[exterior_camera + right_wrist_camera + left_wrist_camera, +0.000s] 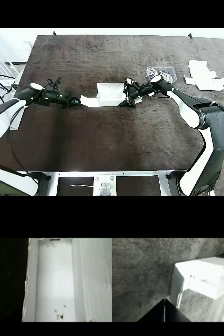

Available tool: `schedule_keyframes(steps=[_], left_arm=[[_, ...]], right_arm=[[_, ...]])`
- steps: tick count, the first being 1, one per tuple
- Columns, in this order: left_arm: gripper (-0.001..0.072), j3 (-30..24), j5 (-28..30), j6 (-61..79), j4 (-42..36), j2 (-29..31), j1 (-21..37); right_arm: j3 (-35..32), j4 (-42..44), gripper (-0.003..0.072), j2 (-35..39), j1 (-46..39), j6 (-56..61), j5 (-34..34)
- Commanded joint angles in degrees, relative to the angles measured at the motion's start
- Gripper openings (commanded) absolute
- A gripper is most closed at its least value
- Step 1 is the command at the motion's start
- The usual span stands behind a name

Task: Fold the box and place the chain.

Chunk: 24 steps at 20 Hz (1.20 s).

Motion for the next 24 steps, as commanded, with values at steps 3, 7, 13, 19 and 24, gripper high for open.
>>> schedule_keyframes(steps=[3, 7, 13, 19, 24], left_arm=[[0.0016, 0.0, 3.3, 0.7, -3.9, -2.2, -4.5], [0.0016, 0.8, 2.4, 2.3, -8.0, -2.4, -5.8], [0.0019, 5.2, -1.6, 2.2, -8.0, -2.2, -5.9], [0.0267, 5.2, -3.0, 3.7, -8.9, -1.7, -5.9], [0.0276, 5.2, -2.6, 3.7, -10.3, -1.7, -8.1]], right_arm=[[0.0, 0.0, 0.0583, 0.0, 0.0, 0.0, 0.0], [0.0, 0.0, 0.0583, 0.0, 0.0, 0.0, 0.0], [0.0, 0.0, 0.0583, 0.0, 0.0, 0.0, 0.0], [0.0, 0.0, 0.0583, 0.0, 0.0, 0.0, 0.0], [0.0, 0.0, 0.0583, 0.0, 0.0, 0.0, 0.0]])
